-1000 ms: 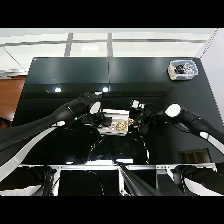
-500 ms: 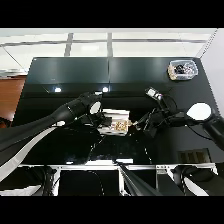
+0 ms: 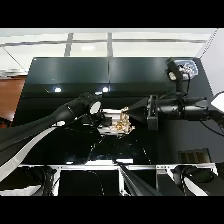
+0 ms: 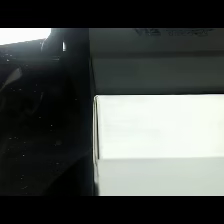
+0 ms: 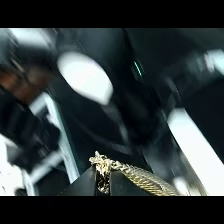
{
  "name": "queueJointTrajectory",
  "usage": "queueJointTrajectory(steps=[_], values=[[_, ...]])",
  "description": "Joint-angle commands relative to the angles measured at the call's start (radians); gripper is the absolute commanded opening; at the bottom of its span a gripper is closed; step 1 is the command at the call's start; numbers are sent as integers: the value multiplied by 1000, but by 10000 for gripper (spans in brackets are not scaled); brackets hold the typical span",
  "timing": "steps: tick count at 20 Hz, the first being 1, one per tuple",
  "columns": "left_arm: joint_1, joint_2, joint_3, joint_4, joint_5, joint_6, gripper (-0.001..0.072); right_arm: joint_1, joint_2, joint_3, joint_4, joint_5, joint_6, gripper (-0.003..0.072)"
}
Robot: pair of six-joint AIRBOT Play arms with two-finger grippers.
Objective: Fold the box and place the chain.
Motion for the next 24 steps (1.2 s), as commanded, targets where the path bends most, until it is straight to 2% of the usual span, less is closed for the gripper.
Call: queueJointTrajectory(steps=[1,11,16,20,24], values=[[0,0,1,-5,-1,0,28,0,2,28,169,-24,-43,18],[0,0,1,-5,-1,0,29,-17,2,45,486,-52,-177,18],[0,0,1,-5,-1,0,28,-29,2,145,483,-90,-177,18],[0,0,1,-5,-1,0,28,-29,2,169,479,-122,-171,18],[0,0,1,-5,-1,0,28,-4,-4,169,340,-125,-69,18]])
